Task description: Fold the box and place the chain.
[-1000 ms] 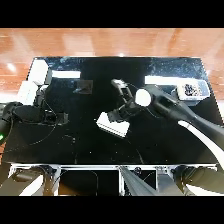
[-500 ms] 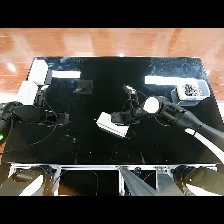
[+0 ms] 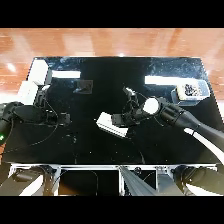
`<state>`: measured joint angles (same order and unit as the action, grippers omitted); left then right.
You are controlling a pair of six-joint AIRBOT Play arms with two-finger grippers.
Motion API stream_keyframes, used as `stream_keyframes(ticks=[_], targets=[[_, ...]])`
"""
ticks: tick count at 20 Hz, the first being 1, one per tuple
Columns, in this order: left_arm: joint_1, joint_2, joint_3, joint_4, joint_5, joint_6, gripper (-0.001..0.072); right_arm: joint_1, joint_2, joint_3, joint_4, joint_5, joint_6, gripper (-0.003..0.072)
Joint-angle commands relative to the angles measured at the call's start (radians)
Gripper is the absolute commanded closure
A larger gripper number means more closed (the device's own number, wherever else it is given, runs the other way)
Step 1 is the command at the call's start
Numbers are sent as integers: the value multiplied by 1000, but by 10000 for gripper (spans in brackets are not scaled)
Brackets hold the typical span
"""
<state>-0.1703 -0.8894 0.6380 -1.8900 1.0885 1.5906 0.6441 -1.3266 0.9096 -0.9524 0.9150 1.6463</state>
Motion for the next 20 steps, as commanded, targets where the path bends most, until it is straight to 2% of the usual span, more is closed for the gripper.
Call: stream_keyframes(ticks=[1, 20], targets=[[-24, 0, 0, 0, -6, 0, 268, 0, -5, -1, -17, 10, -1, 649], [-27, 0, 0, -4, -27, 0, 268, 0, -14, -3, -50, 20, 0, 649]])
